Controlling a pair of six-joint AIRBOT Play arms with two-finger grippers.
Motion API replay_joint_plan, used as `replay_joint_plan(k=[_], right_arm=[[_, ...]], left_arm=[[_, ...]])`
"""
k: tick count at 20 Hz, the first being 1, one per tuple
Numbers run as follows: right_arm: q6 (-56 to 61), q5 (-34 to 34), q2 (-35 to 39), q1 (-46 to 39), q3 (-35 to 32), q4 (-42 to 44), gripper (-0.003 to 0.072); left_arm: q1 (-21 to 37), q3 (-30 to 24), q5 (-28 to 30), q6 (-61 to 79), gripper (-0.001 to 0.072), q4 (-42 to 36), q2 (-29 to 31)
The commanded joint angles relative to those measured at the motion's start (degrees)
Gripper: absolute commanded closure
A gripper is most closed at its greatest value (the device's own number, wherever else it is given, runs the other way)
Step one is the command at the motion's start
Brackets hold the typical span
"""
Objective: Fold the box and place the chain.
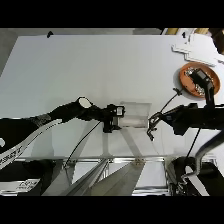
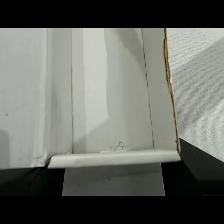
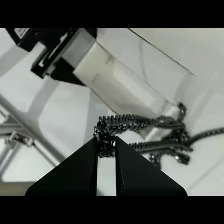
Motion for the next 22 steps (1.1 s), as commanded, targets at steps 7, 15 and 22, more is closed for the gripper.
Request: replay_joint_plan(k=[7,15,22], right_arm=[[-7.98,-12.09,-12.94,14.34,-2.45,0.90,0.0664],[-5.73,-22.82,-25.62,22.36,-2.45,-8.57,0.0613],[-4.26,-18.32,-19.12,18.43,-2.27,-16.22,0.0457]], left_arm=[[0.00,0.00,0.00,0.02,0.0459,0.02,-0.02],[0.00,0.02,0.00,0.02,0.0459,0.02,-0.02],[0.00,0.02,0.00,0.02,0.0459,0.02,-0.02]])
